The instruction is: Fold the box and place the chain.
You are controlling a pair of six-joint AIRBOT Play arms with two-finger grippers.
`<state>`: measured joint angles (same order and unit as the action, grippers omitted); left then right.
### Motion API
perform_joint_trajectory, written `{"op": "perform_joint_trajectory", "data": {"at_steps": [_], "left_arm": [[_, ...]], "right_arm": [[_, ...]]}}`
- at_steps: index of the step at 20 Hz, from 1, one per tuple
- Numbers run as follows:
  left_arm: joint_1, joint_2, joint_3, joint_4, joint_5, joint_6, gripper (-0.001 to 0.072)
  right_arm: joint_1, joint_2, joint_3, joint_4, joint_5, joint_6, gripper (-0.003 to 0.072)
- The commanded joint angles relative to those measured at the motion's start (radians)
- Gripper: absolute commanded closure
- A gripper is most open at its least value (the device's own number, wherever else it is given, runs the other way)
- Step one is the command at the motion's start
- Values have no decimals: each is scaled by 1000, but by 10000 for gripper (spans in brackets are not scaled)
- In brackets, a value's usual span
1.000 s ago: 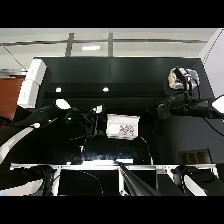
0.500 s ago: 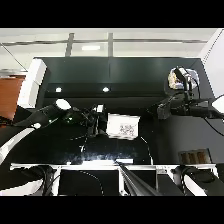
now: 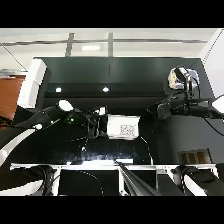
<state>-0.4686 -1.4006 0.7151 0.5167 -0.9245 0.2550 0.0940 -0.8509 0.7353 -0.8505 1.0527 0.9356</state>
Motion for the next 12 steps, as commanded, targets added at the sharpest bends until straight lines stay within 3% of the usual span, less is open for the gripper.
{"op": "perform_joint_trajectory", "data": {"at_steps": [1,12], "left_arm": [[-4,-1,1,6,12,-9,3],[-21,-1,2,9,29,-14,4]], "right_arm": [[0,1,0,0,-3,0,75],[0,1,0,0,-8,0,75]]}}
